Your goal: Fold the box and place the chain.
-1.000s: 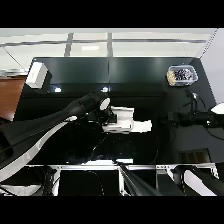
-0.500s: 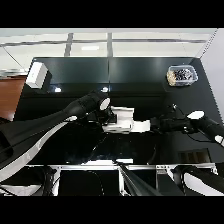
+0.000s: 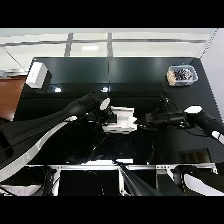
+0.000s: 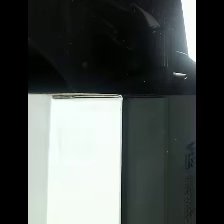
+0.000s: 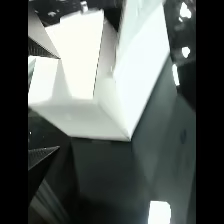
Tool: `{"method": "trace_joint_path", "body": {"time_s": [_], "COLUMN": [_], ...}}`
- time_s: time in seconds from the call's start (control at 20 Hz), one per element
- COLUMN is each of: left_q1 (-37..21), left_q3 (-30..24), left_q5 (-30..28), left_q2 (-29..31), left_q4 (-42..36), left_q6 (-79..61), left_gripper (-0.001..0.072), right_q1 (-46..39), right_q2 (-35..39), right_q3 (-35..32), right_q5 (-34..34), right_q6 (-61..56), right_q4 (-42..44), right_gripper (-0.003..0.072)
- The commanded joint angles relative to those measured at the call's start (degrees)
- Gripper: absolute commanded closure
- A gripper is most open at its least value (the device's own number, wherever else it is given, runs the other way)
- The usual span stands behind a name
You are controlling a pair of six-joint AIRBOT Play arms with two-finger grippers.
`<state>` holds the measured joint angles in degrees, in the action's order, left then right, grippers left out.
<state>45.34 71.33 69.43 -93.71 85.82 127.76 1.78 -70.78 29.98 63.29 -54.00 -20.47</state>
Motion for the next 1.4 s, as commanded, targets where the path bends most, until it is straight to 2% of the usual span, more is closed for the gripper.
{"method": "trace_joint_path", "body": {"time_s": [0.0,0.1,0.45,0.5,0.55,1.0,1.2,1.35], "left_q1": [0.0,0.0,0.0,0.0,0.0,0.0,0.0,0.0], "left_q3": [0.0,0.0,0.0,0.0,0.0,0.0,0.0,0.0], "left_q5": [0.0,0.0,0.0,0.0,0.0,0.0,0.0,0.0], "left_q2": [0.0,0.0,0.0,0.0,0.0,0.0,0.0,0.0], "left_q4": [0.0,0.0,0.0,0.0,0.0,0.0,0.0,0.0], "left_q6": [0.0,0.0,0.0,0.0,0.0,0.0,0.0,0.0], "left_gripper": [0.0682,0.0683,0.0682,0.0683,0.0683,0.0683,0.0683,0.0683], "right_q1": [1.9,4.7,12.1,12.6,13.2,21.4,23.8,25.5], "right_q2": [0.0,0.0,0.0,0.0,0.0,-0.1,-0.1,-0.5], "right_q3": [1.8,3.8,12.7,13.2,13.8,14.9,17.4,18.1], "right_q5": [2.1,1.7,0.5,0.5,0.3,-8.5,-9.4,-9.6], "right_q6": [0.7,-0.8,-16.6,-18.1,-20.0,-31.7,-40.3,-43.3], "right_q4": [2.8,1.3,-17.7,-19.9,-22.0,-29.2,-37.6,-39.5], "right_gripper": [0.0085,0.0253,0.0273,0.0363,0.0380,0.0380,0.0389,0.0389]}}
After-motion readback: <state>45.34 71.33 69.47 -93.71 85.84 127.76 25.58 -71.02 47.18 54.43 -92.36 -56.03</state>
